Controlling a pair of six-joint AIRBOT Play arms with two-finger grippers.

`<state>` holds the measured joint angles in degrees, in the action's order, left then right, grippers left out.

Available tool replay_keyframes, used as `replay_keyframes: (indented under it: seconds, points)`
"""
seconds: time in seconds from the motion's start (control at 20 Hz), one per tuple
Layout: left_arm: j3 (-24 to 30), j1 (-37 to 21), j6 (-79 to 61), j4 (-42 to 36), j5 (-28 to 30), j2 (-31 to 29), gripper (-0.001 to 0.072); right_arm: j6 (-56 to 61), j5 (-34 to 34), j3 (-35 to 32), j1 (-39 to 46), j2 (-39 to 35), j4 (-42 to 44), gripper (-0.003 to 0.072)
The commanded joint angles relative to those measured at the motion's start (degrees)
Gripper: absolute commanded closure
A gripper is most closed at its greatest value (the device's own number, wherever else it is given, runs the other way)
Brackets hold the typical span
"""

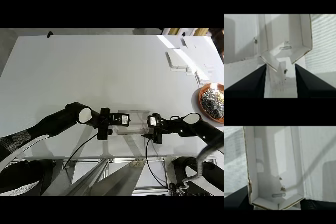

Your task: Fold the box and place the chain.

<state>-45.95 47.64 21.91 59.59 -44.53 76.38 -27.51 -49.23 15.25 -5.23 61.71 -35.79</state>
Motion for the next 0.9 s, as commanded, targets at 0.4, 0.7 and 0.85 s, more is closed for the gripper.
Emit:
replay_keyframes:
  seconds: [0.4,0.7,0.85]
  points:
    - [0.17,1.4,-0.98,-4.13,3.82,3.13,0.0463,0.02,-0.02,-0.02,0.0,-0.04,0.02,0.0218]
    - [0.15,2.12,-1.18,-6.67,6.27,3.15,0.0565,0.0,-0.02,-0.02,0.0,-0.04,0.02,0.0218]
    - [0.17,2.56,-1.18,-9.4,7.45,3.15,0.0574,0.02,-0.02,-0.02,0.0,-0.04,0.02,0.0218]
